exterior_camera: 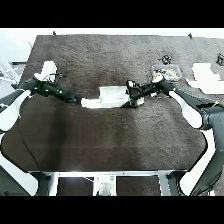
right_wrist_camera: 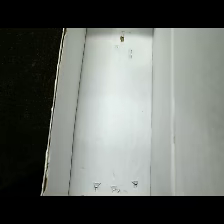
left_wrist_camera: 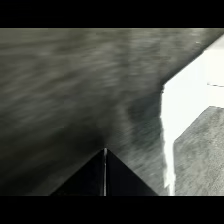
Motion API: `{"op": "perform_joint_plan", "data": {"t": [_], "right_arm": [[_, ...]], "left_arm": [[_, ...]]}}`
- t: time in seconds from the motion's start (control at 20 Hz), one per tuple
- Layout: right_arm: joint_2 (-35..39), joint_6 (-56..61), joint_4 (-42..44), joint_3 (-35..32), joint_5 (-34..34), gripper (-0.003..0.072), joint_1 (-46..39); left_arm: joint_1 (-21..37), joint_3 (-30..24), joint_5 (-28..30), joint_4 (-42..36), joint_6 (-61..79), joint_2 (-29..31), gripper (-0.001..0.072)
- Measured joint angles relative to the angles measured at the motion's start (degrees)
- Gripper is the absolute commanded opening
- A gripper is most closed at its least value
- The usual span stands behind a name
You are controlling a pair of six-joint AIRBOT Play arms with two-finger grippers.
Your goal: Fold the box and place the chain.
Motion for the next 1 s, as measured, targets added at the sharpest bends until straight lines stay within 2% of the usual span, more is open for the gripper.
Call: {"op": "perform_joint_plan", "data": {"t": [0.3,0.65,0.7,0.75,1.0], "right_arm": [[0.0,0.0,0.0,0.0,0.0,0.0585,0.0],[0.0,0.0,0.0,0.0,0.0,0.0585,0.0],[0.0,0.0,0.0,0.0,0.0,0.0585,0.0],[0.0,0.0,0.0,0.0,0.0,0.0585,0.0],[0.0,0.0,0.0,0.0,0.0,0.0585,0.0]], "left_arm": [[-6.2,0.0,1.4,-0.8,-3.0,0.0,0.0021],[-7.9,0.0,0.2,-6.7,-2.3,0.0,0.0024],[-8.0,0.0,-0.1,-8.1,-1.6,0.0,0.0070],[-8.1,0.0,-0.4,-9.2,-1.0,0.0,0.0272],[-8.1,0.0,-1.8,-12.2,0.5,0.0,0.0278]]}}
